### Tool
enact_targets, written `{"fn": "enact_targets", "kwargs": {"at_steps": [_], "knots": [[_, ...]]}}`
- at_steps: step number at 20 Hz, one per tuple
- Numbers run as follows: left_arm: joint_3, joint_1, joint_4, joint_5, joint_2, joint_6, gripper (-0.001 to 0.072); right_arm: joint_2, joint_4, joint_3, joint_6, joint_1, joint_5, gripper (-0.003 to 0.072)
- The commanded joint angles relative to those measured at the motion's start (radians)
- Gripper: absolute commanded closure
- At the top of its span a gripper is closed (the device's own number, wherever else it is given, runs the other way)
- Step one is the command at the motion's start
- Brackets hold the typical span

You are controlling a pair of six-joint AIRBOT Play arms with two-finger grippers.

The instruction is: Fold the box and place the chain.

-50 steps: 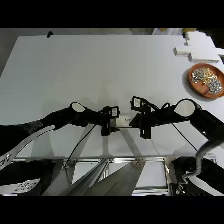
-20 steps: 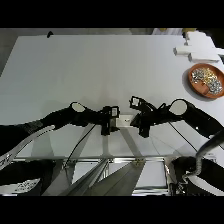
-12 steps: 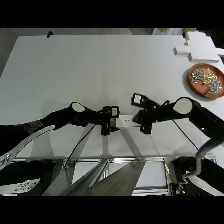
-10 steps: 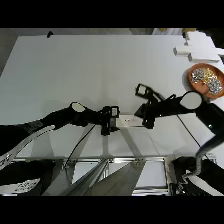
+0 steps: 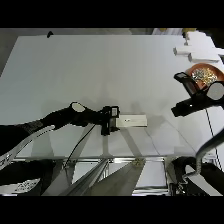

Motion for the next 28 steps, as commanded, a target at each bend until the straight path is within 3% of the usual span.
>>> {"fn": "enact_targets", "kwargs": {"at_steps": [1, 14, 18, 21, 25, 28], "knots": [[0.000, 0.000, 0.000, 0.001, 0.001, 0.000, 0.0677, 0.001, -0.064, 0.003, 0.090, -0.100, 0.055, 0.0676], [0.000, 0.001, -0.036, -0.014, 0.002, 0.005, 0.0680, 0.002, -0.068, 0.003, 0.088, -0.103, 0.058, 0.0675], [0.000, 0.034, 0.026, -0.006, 0.085, -0.060, 0.0678, 0.002, -0.068, 0.003, 0.088, -0.103, 0.058, 0.0675], [0.000, 0.134, 0.200, 0.016, 0.253, -0.350, 0.0681, 0.002, -0.068, 0.003, 0.088, -0.103, 0.058, 0.0675], [0.000, 0.358, 0.667, -0.014, 0.495, -0.872, 0.0679, 0.002, -0.068, 0.003, 0.088, -0.103, 0.058, 0.0675], [0.000, 0.554, 0.952, -0.031, 0.605, -1.202, 0.0679, 0.002, -0.068, 0.003, 0.088, -0.103, 0.058, 0.0675]]}}
